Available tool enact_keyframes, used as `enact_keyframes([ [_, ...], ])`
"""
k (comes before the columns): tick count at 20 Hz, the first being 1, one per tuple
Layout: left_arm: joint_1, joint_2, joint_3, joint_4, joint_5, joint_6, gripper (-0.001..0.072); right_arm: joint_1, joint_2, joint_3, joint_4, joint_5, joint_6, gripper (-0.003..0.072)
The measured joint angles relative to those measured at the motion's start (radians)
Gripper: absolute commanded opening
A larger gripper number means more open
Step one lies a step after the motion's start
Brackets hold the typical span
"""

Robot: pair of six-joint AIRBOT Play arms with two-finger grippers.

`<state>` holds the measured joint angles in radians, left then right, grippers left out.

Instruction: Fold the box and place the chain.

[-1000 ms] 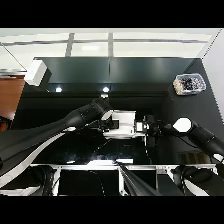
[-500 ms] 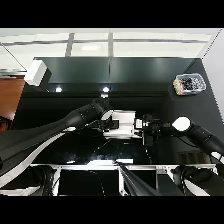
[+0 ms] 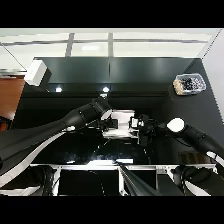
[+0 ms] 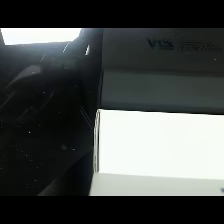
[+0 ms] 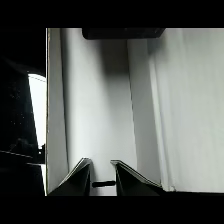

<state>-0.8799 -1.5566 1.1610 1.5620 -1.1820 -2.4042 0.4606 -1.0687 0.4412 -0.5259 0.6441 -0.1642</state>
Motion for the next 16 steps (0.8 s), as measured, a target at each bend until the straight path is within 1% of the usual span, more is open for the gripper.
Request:
enact_keyframes([
  [1,0.000,0.000,0.000,0.000,0.002,0.000,0.0030,0.002,-0.001,0.000,0.003,-0.004,0.000,0.0419],
  [2,0.000,0.000,0.000,0.000,0.004,0.000,0.0030,0.004,-0.001,0.000,0.005,-0.008,0.000,0.0440],
  [3,0.000,0.000,0.000,0.000,0.005,-0.001,0.0030,0.004,-0.001,0.000,0.006,-0.013,0.001,0.0398],
  [4,0.000,0.000,0.000,-0.001,0.006,-0.001,0.0030,0.005,-0.002,0.000,0.006,-0.017,0.005,0.0400],
  [5,0.000,0.000,0.000,-0.002,0.006,-0.001,0.0030,0.005,-0.002,0.000,0.007,-0.019,0.005,0.0497],
  [6,0.000,0.000,0.000,-0.003,0.009,-0.001,0.0030,0.006,-0.002,0.000,0.008,-0.021,0.005,0.0570],
  [7,0.000,0.000,0.000,-0.003,0.012,-0.002,0.0030,0.006,-0.002,0.000,0.008,-0.024,0.005,0.0376],
  [8,0.000,0.000,0.000,-0.003,0.011,-0.002,0.0030,0.006,-0.002,0.000,0.011,-0.027,0.008,0.0197],
  [9,0.000,0.000,0.000,-0.003,0.014,-0.002,0.0030,0.006,-0.002,0.000,0.013,-0.029,0.010,0.0387],
  [10,0.000,0.000,0.000,-0.003,0.018,-0.002,0.0030,0.006,-0.002,0.000,0.014,-0.027,0.014,0.0416],
  [11,0.000,0.000,0.000,-0.003,0.019,-0.002,0.0030,0.006,-0.002,0.000,0.014,-0.027,0.019,0.0122],
  [12,0.000,0.000,0.000,-0.003,0.018,-0.002,0.0030,0.006,-0.002,0.000,0.014,-0.029,0.028,0.0027],
  [14,0.000,0.000,0.000,-0.005,0.022,-0.002,0.0030,0.006,-0.001,0.000,0.013,-0.025,0.053,0.0018],
  [16,0.001,0.000,0.000,-0.007,0.023,-0.003,0.0030,-0.003,0.010,0.008,-0.016,-0.022,0.145,0.0018],
])
